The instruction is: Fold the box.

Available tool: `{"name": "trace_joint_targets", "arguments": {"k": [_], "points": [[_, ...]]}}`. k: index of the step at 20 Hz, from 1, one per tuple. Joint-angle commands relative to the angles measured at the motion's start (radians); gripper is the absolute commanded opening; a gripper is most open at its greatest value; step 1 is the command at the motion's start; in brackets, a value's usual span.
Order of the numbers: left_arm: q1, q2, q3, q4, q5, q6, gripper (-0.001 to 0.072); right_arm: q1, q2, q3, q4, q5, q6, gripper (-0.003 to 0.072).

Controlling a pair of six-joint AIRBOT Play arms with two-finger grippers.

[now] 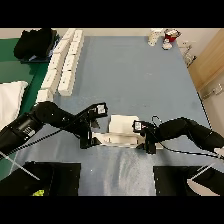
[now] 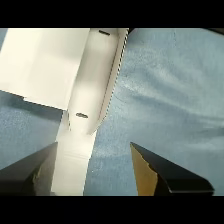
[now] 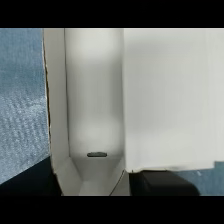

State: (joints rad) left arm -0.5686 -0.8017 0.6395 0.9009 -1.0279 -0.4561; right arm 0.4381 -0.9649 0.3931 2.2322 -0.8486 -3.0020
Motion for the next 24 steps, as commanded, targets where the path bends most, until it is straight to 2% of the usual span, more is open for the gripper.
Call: {"name": "trace_joint_targets", "arguments": {"k": [1,6,8,14,15,16,19,20,21,24], "points": [[0.033,-0.030,-0.051,-0.016,0.062,0.199,0.0698,0.000,0.000,0.000,0.000,0.000,0.000,0.0462],[0.046,-0.152,-0.071,-0.073,0.127,0.413,0.0699,0.000,0.000,0.000,-0.001,0.001,0.000,0.0462],[0.046,-0.210,-0.071,-0.107,0.160,0.425,0.0699,0.000,0.000,0.000,-0.001,0.000,0.000,0.0462],[0.046,-0.307,-0.071,-0.210,0.165,0.553,0.0697,0.000,0.000,0.000,-0.001,0.000,0.000,0.0462],[0.044,-0.317,-0.071,-0.245,0.165,0.576,0.0607,0.000,0.000,0.000,-0.001,0.000,0.000,0.0462],[0.040,-0.328,-0.071,-0.268,0.166,0.580,0.0457,0.000,0.000,0.000,-0.001,0.000,0.000,0.0462],[0.015,-0.357,-0.071,-0.279,0.188,0.599,0.0431,0.000,0.000,0.000,-0.001,0.000,0.000,0.0462],[0.010,-0.364,-0.071,-0.278,0.197,0.600,0.0276,0.000,0.000,0.000,-0.001,0.000,0.000,0.0462],[0.006,-0.368,-0.071,-0.278,0.211,0.602,0.0225,0.000,0.000,0.000,-0.001,0.000,0.000,0.0462],[0.006,-0.371,-0.071,-0.282,0.232,0.602,0.0224,0.000,0.000,0.000,-0.002,0.001,0.000,0.0462]]}}
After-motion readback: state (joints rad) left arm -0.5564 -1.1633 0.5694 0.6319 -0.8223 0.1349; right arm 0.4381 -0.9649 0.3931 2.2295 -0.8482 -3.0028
